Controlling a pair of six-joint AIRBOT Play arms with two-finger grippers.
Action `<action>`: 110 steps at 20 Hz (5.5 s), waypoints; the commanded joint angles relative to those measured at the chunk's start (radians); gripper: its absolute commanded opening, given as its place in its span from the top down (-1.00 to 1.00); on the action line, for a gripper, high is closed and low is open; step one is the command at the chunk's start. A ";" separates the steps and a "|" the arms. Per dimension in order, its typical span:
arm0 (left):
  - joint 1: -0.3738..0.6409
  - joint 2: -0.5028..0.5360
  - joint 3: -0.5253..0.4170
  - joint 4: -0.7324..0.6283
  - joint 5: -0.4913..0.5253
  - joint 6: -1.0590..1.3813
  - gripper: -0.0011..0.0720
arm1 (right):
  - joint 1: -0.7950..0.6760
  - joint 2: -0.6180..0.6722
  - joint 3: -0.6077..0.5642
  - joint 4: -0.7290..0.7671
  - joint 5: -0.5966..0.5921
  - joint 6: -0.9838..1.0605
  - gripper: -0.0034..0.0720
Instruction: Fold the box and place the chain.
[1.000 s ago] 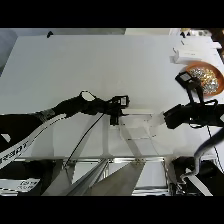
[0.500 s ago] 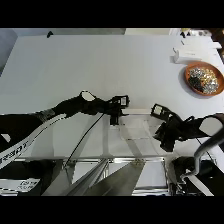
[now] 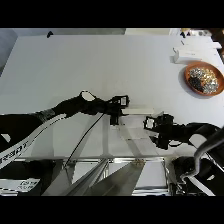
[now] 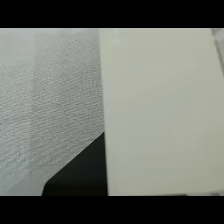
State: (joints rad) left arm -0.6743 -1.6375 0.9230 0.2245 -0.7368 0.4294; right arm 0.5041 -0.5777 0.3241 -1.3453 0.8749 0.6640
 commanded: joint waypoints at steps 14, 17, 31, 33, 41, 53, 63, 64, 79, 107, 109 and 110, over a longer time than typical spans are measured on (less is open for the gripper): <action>0.000 0.000 0.000 0.000 0.000 0.000 0.94 | 0.120 0.032 -0.166 -0.087 -0.183 -0.019 -0.85; 0.000 0.000 0.000 0.000 0.000 0.000 0.94 | 0.120 0.032 -0.170 -0.087 -0.194 -0.050 -0.85; 0.000 0.000 0.000 0.000 0.000 0.000 0.94 | 0.082 0.033 -0.086 -0.055 -0.247 -0.128 -0.84; 0.000 0.000 0.000 0.000 0.000 0.000 0.94 | 0.073 0.032 -0.068 0.016 -0.247 -0.175 -0.84; 0.000 0.000 0.000 0.000 0.000 0.000 0.94 | -0.113 0.025 -0.068 0.248 -0.218 -0.361 -0.84; 0.000 0.000 0.000 0.000 0.000 0.000 0.94 | -0.074 0.139 -0.072 0.162 -0.021 -0.335 -0.84; 0.000 0.000 0.000 0.000 0.000 0.000 0.94 | -0.053 0.030 -0.171 0.030 -0.144 -0.264 -0.95; 0.000 0.000 0.000 0.000 0.000 0.000 0.94 | -0.053 0.006 -0.171 0.034 -0.186 -0.264 -0.95; 0.000 0.000 0.000 0.000 0.000 0.000 0.94 | -0.141 -0.019 -0.100 0.256 -0.255 -0.393 -0.94; 0.000 0.000 0.000 0.000 0.000 0.000 0.94 | -0.333 -0.353 0.008 0.625 -0.174 -0.919 -0.93; 0.000 0.000 0.000 0.000 0.000 0.000 0.94 | -0.338 -0.380 0.008 0.630 -0.130 -0.929 -0.89; 0.000 0.000 0.000 0.000 0.000 0.000 0.94 | -0.340 -0.393 0.008 0.634 -0.101 -0.928 -0.79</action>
State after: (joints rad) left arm -0.6739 -1.6375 0.9230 0.2272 -0.7391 0.4305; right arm 0.1680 -0.9352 0.3317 -0.7338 0.7017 -0.2394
